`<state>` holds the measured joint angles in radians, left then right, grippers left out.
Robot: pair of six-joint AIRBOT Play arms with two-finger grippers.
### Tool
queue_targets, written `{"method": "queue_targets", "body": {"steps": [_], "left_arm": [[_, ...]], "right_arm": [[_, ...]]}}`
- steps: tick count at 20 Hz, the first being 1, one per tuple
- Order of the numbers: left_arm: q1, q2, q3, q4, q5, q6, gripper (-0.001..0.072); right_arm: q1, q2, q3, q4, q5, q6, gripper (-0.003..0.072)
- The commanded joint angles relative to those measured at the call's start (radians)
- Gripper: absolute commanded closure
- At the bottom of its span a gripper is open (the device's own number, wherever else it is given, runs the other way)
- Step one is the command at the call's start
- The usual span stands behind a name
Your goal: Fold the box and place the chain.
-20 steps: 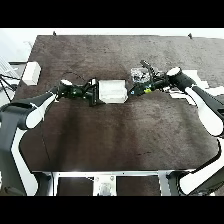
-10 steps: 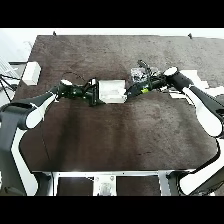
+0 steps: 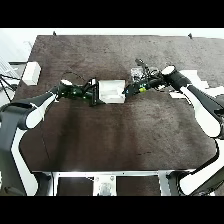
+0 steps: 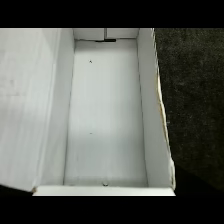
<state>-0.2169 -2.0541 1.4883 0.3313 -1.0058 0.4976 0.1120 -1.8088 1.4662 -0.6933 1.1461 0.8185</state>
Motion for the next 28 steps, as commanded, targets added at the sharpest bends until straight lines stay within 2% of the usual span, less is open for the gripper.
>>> {"method": "queue_targets", "body": {"steps": [1, 3, 10, 14, 23, 28], "left_arm": [[0.000, 0.000, 0.000, 0.000, 0.000, 0.000, 0.0429], [0.000, 0.000, 0.000, 0.000, 0.000, 0.000, 0.0430], [0.000, 0.000, 0.000, 0.000, 0.000, 0.000, 0.0429], [0.000, 0.000, 0.000, 0.000, 0.000, 0.000, 0.0429], [0.000, 0.000, 0.000, 0.000, 0.000, 0.000, 0.0429], [0.000, 0.000, 0.000, 0.000, 0.000, 0.000, 0.0429]], "right_arm": [[0.023, -0.003, 0.008, -0.030, -0.006, 0.024, 0.0307], [0.027, -0.003, 0.020, -0.054, -0.030, 0.070, 0.0307], [0.089, -0.003, 0.082, -0.315, -0.031, 0.264, 0.0307], [0.125, -0.010, 0.101, -0.366, -0.031, 0.317, 0.0309], [0.220, -0.090, 0.248, -0.643, 0.008, 0.623, 0.0321], [0.256, -0.090, 0.272, -0.752, 0.008, 0.765, 0.0321]]}}
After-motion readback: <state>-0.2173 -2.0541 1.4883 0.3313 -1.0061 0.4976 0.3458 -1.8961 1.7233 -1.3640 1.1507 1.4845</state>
